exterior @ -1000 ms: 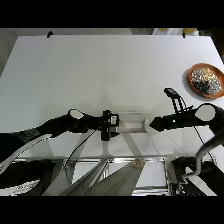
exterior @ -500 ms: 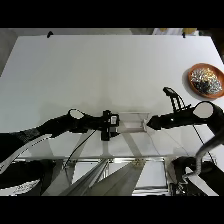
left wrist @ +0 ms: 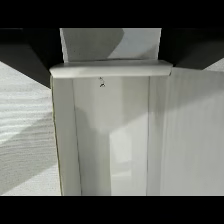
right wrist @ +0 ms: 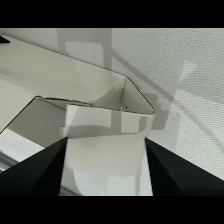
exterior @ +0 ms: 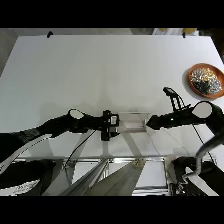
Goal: Fold the box and place the chain.
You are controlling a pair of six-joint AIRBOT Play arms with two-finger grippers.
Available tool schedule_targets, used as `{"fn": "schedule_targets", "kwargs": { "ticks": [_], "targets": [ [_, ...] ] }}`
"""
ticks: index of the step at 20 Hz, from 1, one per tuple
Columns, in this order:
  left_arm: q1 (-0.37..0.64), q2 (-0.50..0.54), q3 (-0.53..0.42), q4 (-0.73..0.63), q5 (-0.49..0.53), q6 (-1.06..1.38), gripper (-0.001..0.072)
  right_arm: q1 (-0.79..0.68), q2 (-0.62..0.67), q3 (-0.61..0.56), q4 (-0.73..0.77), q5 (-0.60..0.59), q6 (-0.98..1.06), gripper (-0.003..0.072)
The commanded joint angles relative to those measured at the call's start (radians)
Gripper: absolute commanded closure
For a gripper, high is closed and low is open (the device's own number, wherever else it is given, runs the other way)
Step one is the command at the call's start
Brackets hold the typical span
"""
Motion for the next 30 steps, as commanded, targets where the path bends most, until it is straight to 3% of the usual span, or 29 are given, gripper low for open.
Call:
{"fn": "schedule_targets", "kwargs": {
  "ticks": [1, 6, 10, 15, 17, 22, 23, 25, 27, 28, 30],
  "targets": [
    [0.000, 0.000, 0.000, 0.000, 0.000, -0.001, 0.0561, 0.000, -0.001, 0.001, -0.006, 0.002, 0.008, 0.0110],
    [0.000, 0.000, 0.000, 0.000, 0.001, -0.001, 0.0561, 0.000, -0.001, 0.001, 0.004, 0.002, 0.014, 0.0111],
    [0.000, 0.000, 0.000, 0.000, 0.000, -0.001, 0.0561, 0.045, 0.004, 0.001, 0.134, 0.000, -0.029, 0.0115],
    [0.000, 0.000, 0.000, 0.000, 0.001, -0.001, 0.0561, 0.076, 0.025, 0.001, 0.148, 0.004, -0.029, 0.0119],
    [0.000, 0.000, 0.000, 0.000, 0.000, -0.001, 0.0561, 0.076, 0.025, 0.001, 0.148, 0.003, -0.028, 0.0172],
    [0.000, 0.000, 0.000, 0.000, 0.001, -0.001, 0.0561, 0.076, 0.054, 0.011, 0.194, 0.013, -0.053, 0.0173],
    [0.000, 0.000, 0.000, 0.000, 0.000, -0.001, 0.0561, 0.076, 0.077, 0.023, 0.184, 0.024, -0.053, 0.0178],
    [0.000, 0.000, 0.000, 0.000, 0.001, -0.001, 0.0561, 0.075, 0.129, 0.065, 0.108, 0.058, -0.043, 0.0291],
    [0.000, 0.000, 0.000, 0.000, 0.001, -0.001, 0.0561, 0.075, 0.173, 0.116, -0.027, 0.097, 0.034, 0.0325],
    [0.000, 0.000, 0.000, 0.000, 0.000, -0.001, 0.0561, 0.075, 0.192, 0.134, -0.114, 0.114, 0.080, 0.0393],
    [0.000, 0.000, 0.000, 0.000, 0.000, -0.001, 0.0561, 0.075, 0.210, 0.140, -0.274, 0.153, 0.167, 0.0418]
  ]
}}
